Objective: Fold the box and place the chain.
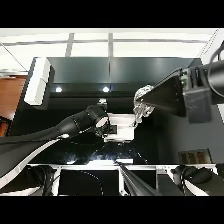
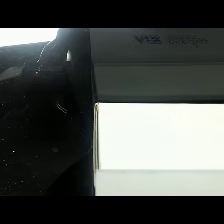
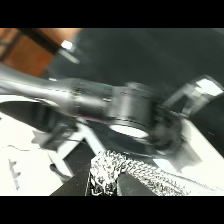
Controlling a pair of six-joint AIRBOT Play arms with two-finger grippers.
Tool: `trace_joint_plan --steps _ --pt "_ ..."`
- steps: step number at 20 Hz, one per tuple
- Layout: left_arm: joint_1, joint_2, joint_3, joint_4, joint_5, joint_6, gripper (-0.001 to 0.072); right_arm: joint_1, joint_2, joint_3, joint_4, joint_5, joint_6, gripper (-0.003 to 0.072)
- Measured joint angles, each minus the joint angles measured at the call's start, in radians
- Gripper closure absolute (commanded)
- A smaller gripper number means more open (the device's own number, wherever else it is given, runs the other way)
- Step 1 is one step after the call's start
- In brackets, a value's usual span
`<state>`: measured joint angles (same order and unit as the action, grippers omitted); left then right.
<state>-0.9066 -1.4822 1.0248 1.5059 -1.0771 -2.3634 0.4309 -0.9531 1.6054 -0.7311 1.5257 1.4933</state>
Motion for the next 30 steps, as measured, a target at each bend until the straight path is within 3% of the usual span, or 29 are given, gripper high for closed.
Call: trace_joint_plan --steps 5,11,17,24,25,26,27,30 --pt "0.0 0.0 0.0 0.0 0.0 0.0 0.0684 -0.006 0.002 -0.054 -0.018 -0.009 -0.012 0.068" --pt "0.0 0.0 0.0 0.0 0.0 0.0 0.0684 -0.006 0.002 -0.279 -0.048 -0.05 -0.037 0.0681" --pt "0.0 0.0 0.0 0.0 0.0 0.0 0.0685 -0.004 0.001 -0.518 -0.03 -0.189 -0.062 0.0679" --pt "0.0 0.0 0.0 0.0 0.0 0.0 0.0684 0.051 -0.014 -0.708 -0.044 -0.381 -0.089 0.067" --pt "0.0 0.0 0.0 0.0 0.0 0.0 0.0684 0.069 -0.025 -0.723 -0.05 -0.415 -0.092 0.0603" --pt "0.0 0.0 0.0 0.0 0.0 0.0 0.0684 0.08 -0.033 -0.731 -0.059 -0.441 -0.094 0.032" --pt "0.0 0.0 0.0 0.0 0.0 0.0 0.0684 0.087 -0.04 -0.738 -0.066 -0.465 -0.09 0.0209" --pt "0.0 0.0 0.0 0.0 0.0 0.0 0.0684 0.057 -0.047 -0.743 -0.121 -0.456 -0.073 0.0209"
